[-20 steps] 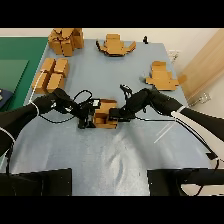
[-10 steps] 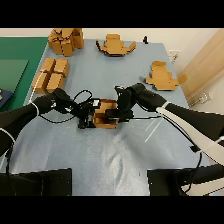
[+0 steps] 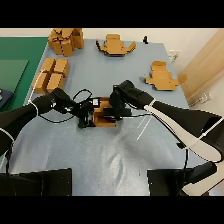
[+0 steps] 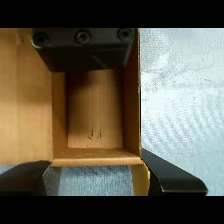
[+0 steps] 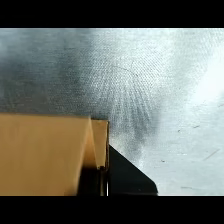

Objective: Fold the box.

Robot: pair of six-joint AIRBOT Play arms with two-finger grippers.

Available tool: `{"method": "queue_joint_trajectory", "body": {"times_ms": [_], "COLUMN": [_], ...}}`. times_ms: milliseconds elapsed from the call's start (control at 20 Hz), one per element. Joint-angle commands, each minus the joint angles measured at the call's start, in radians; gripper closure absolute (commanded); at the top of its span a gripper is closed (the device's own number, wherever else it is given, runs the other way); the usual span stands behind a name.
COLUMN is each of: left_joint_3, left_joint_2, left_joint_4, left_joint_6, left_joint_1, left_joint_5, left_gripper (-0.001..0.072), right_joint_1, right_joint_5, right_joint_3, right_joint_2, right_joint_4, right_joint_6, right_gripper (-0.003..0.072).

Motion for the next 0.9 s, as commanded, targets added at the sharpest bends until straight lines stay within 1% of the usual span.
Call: {"method": "queue_joint_trajectory", "body": {"times_ms": [0,150,200,250,300,350,400,450,500,550,600,700,750,800,850], "left_joint_3": [0.0,0.0,0.0,0.0,0.0,0.0,0.0,0.0,0.0,0.0,0.0,0.0,0.0,0.0,0.0], "left_joint_2": [-0.001,-0.001,-0.001,-0.001,-0.001,-0.001,-0.001,-0.001,-0.001,-0.001,-0.001,-0.001,-0.001,-0.001,-0.001], "left_joint_4": [0.002,0.002,0.002,0.002,0.002,0.002,0.001,0.002,0.001,0.002,0.001,0.001,0.001,0.002,0.001], "left_joint_6": [0.003,0.003,0.003,0.003,0.003,0.003,0.003,0.003,0.003,0.003,0.003,0.003,0.003,0.003,0.003], "left_joint_1": [-0.002,-0.002,-0.002,-0.002,-0.002,-0.002,-0.002,-0.002,-0.002,-0.002,-0.002,-0.002,-0.002,-0.002,-0.002], "left_joint_5": [-0.006,-0.006,-0.006,-0.006,-0.006,-0.006,-0.006,-0.006,-0.006,-0.006,-0.006,-0.006,-0.006,-0.006,-0.006], "left_gripper": [0.0688,0.0688,0.0688,0.0688,0.0688,0.0688,0.0688,0.0688,0.0688,0.0688,0.0688,0.0687,0.0688,0.0688,0.0688], "right_joint_1": [0.024,0.024,0.024,0.024,0.024,0.024,0.024,0.024,0.024,0.024,0.024,0.025,0.024,0.024,0.025], "right_joint_5": [0.007,0.003,0.002,-0.01,-0.02,-0.031,-0.039,-0.062,-0.087,-0.112,-0.126,-0.122,-0.123,-0.125,-0.122], "right_joint_3": [0.035,0.037,0.041,0.049,0.055,0.06,0.06,0.06,0.06,0.06,0.06,0.061,0.062,0.065,0.066], "right_joint_2": [-0.017,-0.018,-0.018,-0.018,-0.017,-0.017,-0.018,-0.019,-0.023,-0.028,-0.031,-0.035,-0.038,-0.044,-0.047], "right_joint_4": [0.017,0.017,0.023,0.03,0.032,0.03,0.024,0.008,-0.01,-0.022,-0.026,-0.032,-0.032,-0.035,-0.035], "right_joint_6": [0.018,0.023,0.023,0.023,0.025,0.034,0.045,0.058,0.079,0.095,0.103,0.111,0.112,0.118,0.118], "right_gripper": [0.0682,0.0679,0.054,0.0231,0.0206,0.0207,0.0227,0.0304,0.0332,0.0351,0.0351,0.0487,0.0521,0.0534,0.0621]}}
